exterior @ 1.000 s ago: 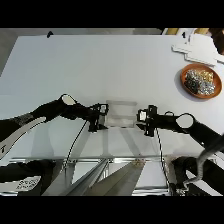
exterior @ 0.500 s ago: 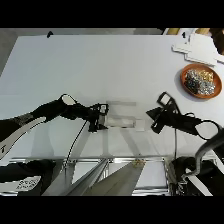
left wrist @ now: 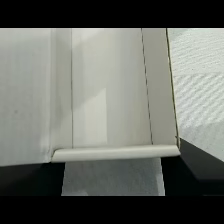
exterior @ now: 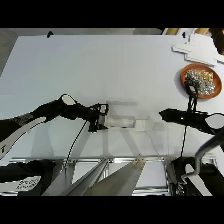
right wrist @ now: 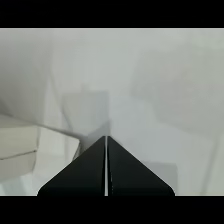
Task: Fold the box and place the chain.
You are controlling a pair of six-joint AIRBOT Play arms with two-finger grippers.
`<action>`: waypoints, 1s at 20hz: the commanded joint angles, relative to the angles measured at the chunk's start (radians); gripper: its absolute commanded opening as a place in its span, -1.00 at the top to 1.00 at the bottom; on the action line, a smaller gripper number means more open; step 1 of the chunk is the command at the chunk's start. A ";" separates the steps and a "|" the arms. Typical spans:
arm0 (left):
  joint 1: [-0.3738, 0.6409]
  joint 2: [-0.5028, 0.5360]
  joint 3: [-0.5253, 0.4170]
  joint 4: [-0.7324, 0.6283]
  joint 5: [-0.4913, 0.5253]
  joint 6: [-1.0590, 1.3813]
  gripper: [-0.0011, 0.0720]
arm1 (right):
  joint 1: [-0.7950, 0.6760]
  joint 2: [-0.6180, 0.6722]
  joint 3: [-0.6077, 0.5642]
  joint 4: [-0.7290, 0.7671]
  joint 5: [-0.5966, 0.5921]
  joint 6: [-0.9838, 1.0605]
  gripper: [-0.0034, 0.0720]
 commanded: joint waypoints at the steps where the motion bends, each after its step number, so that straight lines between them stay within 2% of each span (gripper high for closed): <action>1: 0.000 0.001 0.001 0.000 0.000 0.000 0.55 | -0.015 -0.114 0.000 0.037 0.063 0.047 0.86; 9: 0.000 0.001 0.001 0.000 0.000 0.000 0.55 | 0.182 -0.137 0.000 0.049 0.047 0.051 0.86; 14: 0.000 0.001 0.001 0.000 0.000 0.000 0.55 | 0.186 -0.142 0.000 -0.033 0.003 0.137 0.86; 17: 0.000 0.001 0.001 0.000 0.000 0.000 0.55 | 0.186 -0.187 0.000 -0.011 0.002 0.159 0.86; 20: 0.000 0.001 0.001 0.000 0.000 0.000 0.55 | 0.187 -0.243 0.000 0.081 -0.005 0.150 0.86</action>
